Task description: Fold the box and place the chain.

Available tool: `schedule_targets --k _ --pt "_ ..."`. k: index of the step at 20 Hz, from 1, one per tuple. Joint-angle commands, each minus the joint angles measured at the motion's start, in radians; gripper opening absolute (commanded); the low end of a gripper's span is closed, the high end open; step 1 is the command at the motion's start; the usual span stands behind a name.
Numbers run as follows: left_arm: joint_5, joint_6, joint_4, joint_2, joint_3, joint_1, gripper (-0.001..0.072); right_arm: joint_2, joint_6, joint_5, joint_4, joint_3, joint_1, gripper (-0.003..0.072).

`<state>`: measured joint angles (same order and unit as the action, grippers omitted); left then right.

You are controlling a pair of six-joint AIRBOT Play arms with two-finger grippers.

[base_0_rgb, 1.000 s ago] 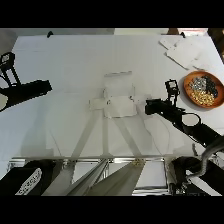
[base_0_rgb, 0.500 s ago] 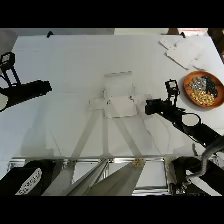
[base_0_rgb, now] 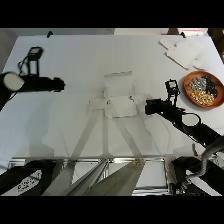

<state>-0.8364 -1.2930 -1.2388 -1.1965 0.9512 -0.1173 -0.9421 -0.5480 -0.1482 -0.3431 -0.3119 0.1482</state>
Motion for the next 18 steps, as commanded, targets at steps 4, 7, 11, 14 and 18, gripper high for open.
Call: schedule_targets --k 4,7,11,14,18 --pt "-0.216 0.523 0.476 -0.378 0.358 -0.079 0.0502 0.001 0.0 0.0 0.0 0.0 0.001 0.001" --pt "-0.254 0.735 0.67 -0.483 0.415 -0.087 0.0504 0.001 0.0 0.0 0.0 0.0 0.001 0.001" --pt "-0.264 0.773 0.691 -0.568 0.438 -0.11 0.052 0.001 0.0 0.0 0.0 0.0 0.001 0.001" --pt "-0.278 0.789 0.74 -0.613 0.438 -0.13 0.0521 0.001 0.0 0.0 0.0 0.0 0.001 0.001" --pt "-0.274 0.852 0.735 -0.621 0.438 -0.179 0.052 0.001 0.0 0.0 0.0 0.0 0.001 0.001"
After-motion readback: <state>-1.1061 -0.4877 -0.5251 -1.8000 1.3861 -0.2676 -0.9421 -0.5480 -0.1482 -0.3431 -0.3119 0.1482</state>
